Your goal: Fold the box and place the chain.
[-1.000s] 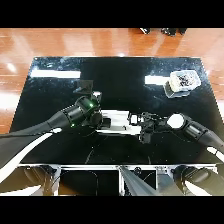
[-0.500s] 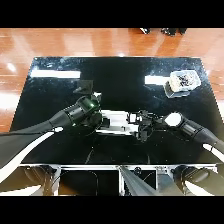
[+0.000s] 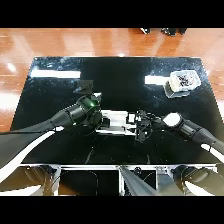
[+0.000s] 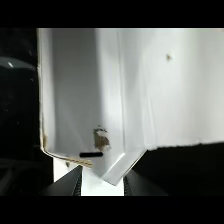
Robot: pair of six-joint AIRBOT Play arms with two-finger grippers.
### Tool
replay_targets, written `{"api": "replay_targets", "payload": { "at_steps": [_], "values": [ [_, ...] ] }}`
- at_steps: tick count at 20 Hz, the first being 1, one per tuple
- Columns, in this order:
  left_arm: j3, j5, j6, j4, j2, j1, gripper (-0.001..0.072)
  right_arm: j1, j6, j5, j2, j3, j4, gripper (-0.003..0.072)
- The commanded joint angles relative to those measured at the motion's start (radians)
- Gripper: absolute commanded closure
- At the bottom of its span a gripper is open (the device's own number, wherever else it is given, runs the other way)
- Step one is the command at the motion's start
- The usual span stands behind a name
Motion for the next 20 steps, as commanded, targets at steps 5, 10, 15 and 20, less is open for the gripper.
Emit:
{"api": "replay_targets", "payload": {
  "at_steps": [5,10,15,20],
  "values": [
    [-0.001,-0.004,0.000,-0.003,-0.001,-0.001,0.0687,0.039,-0.013,-0.053,-0.034,0.000,0.060,0.0521],
    [-0.001,-0.005,0.000,-0.005,-0.001,-0.001,0.0687,0.053,-0.041,-0.085,-0.046,0.000,0.115,0.0521],
    [-0.001,-0.005,0.000,-0.010,-0.001,-0.001,0.0688,0.053,-0.116,-0.093,-0.077,0.000,0.220,0.0521],
    [-0.001,-0.005,0.000,-0.011,-0.001,-0.001,0.0688,0.053,-0.117,-0.097,-0.078,0.000,0.234,0.0239]
  ]
}}
